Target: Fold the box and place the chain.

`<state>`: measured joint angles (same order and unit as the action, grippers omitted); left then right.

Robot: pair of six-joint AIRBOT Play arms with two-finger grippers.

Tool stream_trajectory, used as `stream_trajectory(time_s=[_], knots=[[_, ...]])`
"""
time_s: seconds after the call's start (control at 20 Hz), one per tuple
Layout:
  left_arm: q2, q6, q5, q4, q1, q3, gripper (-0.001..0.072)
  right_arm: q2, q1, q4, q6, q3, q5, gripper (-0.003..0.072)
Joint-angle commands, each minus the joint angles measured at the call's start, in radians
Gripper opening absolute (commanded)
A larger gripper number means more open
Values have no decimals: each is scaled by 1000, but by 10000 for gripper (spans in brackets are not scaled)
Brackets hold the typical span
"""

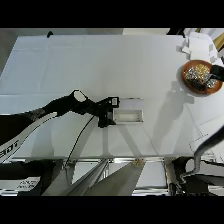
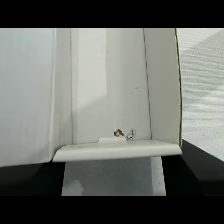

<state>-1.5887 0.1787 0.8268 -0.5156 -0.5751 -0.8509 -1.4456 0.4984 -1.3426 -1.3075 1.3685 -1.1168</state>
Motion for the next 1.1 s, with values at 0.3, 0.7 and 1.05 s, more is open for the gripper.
stream_trajectory(time_s=[0.3, 0.7, 1.05], knots=[[0, 0, 0, 0, 0, 0, 310, 394, -121, 253, 105, -198, -255, 11], [0, 0, 0, -1, 0, 0, 310, 681, -473, 252, 62, -485, -210, 12], [0, 0, 0, 0, 0, 0, 310, 679, -848, 250, -108, -565, 88, 13]])
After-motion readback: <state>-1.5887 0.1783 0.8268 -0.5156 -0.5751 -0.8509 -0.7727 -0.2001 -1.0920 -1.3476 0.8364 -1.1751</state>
